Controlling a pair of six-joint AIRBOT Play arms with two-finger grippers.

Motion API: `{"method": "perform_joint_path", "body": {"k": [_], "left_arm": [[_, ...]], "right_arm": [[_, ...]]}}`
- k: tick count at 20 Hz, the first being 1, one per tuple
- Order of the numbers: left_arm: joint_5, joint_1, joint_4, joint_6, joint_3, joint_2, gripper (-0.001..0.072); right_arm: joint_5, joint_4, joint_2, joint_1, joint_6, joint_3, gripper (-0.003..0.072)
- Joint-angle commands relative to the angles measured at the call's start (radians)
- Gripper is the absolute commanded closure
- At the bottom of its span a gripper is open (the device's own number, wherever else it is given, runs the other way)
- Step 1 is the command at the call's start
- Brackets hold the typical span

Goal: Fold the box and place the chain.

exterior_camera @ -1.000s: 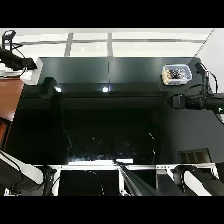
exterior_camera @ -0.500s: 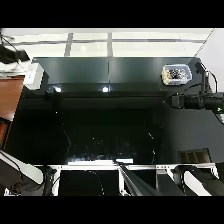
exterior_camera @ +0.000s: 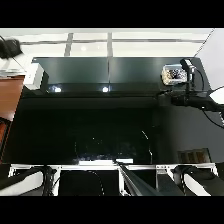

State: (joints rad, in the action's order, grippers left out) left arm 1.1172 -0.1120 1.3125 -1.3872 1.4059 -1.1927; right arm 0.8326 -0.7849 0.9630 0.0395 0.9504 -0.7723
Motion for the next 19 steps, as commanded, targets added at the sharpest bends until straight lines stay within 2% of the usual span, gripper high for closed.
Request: {"method": "perform_joint_path", "body": {"k": [1,2,4,19], "left_arm": [[-0.275,0.173,0.008,-0.035,-0.531,0.301,0.0687],[-0.307,0.206,0.048,-0.054,-0.626,0.35,0.0687],[-0.307,0.221,0.085,-0.116,-0.719,0.409,0.0685],[-0.302,0.22,0.089,-0.116,-0.729,0.405,0.0684]], "right_arm": [[-0.233,-0.109,0.007,0.038,0.0,0.048,0.0668],[-0.251,-0.127,0.008,0.037,0.0,0.072,0.0668],[-0.204,-0.159,0.008,0.037,-0.001,0.086,0.0668],[-0.192,-0.158,0.008,0.037,-0.001,0.086,0.0668]]}}
